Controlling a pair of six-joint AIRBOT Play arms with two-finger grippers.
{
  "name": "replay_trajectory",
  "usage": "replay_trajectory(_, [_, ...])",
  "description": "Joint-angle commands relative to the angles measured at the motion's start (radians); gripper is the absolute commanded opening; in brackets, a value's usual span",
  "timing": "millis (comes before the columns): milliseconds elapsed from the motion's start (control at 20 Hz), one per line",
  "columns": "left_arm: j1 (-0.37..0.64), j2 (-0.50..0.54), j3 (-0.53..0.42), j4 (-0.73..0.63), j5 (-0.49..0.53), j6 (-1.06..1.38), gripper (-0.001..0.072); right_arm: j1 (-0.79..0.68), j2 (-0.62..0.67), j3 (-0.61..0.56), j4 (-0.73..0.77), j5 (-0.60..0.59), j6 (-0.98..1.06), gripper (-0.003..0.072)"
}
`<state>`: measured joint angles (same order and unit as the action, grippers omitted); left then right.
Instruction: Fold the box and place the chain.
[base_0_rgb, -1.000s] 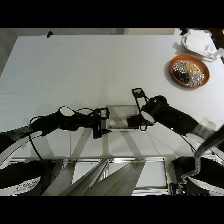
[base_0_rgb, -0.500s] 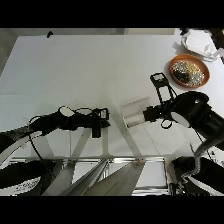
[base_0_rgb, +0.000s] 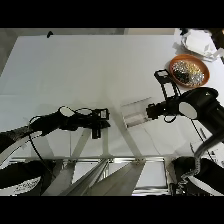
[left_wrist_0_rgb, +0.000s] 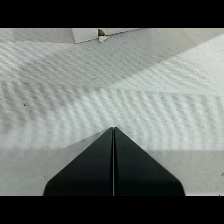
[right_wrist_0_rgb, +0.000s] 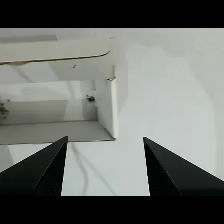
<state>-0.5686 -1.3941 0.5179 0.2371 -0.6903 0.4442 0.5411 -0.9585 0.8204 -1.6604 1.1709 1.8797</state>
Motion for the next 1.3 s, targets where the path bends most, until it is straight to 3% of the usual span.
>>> replay_trajectory(0, [0.000, 0.001, 0.001, -0.001, -0.002, 0.000, 0.0012, -0.028, -0.102, -0.005, 0.003, -0.021, -0.108, 0.0515])
replay_trajectory(250, [0.000, 0.001, 0.001, -0.001, -0.002, 0.000, 0.0012, -0.028, -0.277, -0.005, 0.046, -0.119, -0.109, 0.0507])
replay_trajectory(550, [0.000, 0.001, 0.001, -0.001, -0.002, 0.000, 0.0012, -0.028, -0.311, -0.005, 0.155, -0.138, -0.110, 0.0288])
replay_trajectory(750, [0.000, 0.001, 0.001, -0.001, -0.002, 0.000, 0.0011, -0.024, -0.311, -0.005, 0.289, -0.142, -0.139, 0.0286])
replay_trajectory(1250, [0.001, 0.002, 0.001, 0.001, -0.108, -0.003, 0.0012, 0.027, -0.311, -0.005, 0.358, -0.208, -0.123, 0.0283])
